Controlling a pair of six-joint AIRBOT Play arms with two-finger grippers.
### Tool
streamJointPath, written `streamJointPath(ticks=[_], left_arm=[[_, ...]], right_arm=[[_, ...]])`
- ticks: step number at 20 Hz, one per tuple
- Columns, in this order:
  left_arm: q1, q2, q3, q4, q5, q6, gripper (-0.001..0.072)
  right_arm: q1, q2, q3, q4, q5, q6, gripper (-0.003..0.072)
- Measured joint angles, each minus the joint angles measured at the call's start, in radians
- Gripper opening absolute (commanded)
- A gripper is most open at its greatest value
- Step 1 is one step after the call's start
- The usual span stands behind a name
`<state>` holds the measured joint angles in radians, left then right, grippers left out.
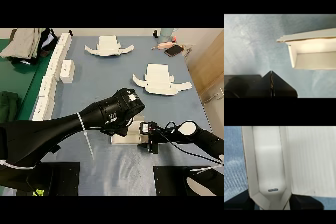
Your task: Fold the box.
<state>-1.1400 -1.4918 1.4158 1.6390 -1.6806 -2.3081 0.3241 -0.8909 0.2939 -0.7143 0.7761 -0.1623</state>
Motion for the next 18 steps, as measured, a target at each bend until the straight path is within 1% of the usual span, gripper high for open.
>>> streamJointPath(ticks=[3, 5, 7, 9, 10, 11, 12, 14, 16, 18], left_arm=[[0.021, 0.035, 0.0, -0.023, -0.009, 0.048, 0.0016], [0.05, 0.098, -0.038, -0.045, 0.021, 0.082, 0.0016], [0.085, 0.19, -0.116, -0.058, 0.085, 0.148, 0.0017], [0.13, 0.294, -0.222, -0.103, 0.184, 0.287, 0.0018], [0.159, 0.342, -0.279, -0.147, 0.24, 0.382, 0.0023], [0.196, 0.391, -0.342, -0.209, 0.306, 0.507, 0.0312], [0.234, 0.431, -0.399, -0.27, 0.357, 0.636, 0.072], [0.319, 0.494, -0.516, -0.402, 0.459, 0.915, 0.072], [0.389, 0.526, -0.612, -0.484, 0.546, 1.169, 0.072], [0.436, 0.545, -0.703, -0.546, 0.648, 1.453, 0.072]], right_arm=[[0.0, 0.0, 0.0, 0.0, 0.0, 0.0, 0.0464], [0.0, 0.0, 0.0, 0.0, 0.0, 0.0, 0.0464], [0.0, 0.0, 0.0, 0.0, 0.0, 0.0, 0.0464], [0.0, 0.0, 0.0, 0.0, 0.0, 0.0, 0.0464], [0.0, 0.0, 0.0, 0.0, 0.0, 0.0, 0.0464], [0.0, 0.0, 0.0, 0.0, 0.0, 0.0, 0.0464], [0.0, 0.0, 0.0, 0.0, 0.0, 0.0, 0.0464], [0.0, 0.0, 0.0, 0.0, 0.0, 0.0, 0.0464], [0.0, 0.0, 0.0, 0.0, 0.0, 0.0, 0.0464], [0.0, 0.0, 0.0, 0.0, 0.0, 0.0, 0.0464]])
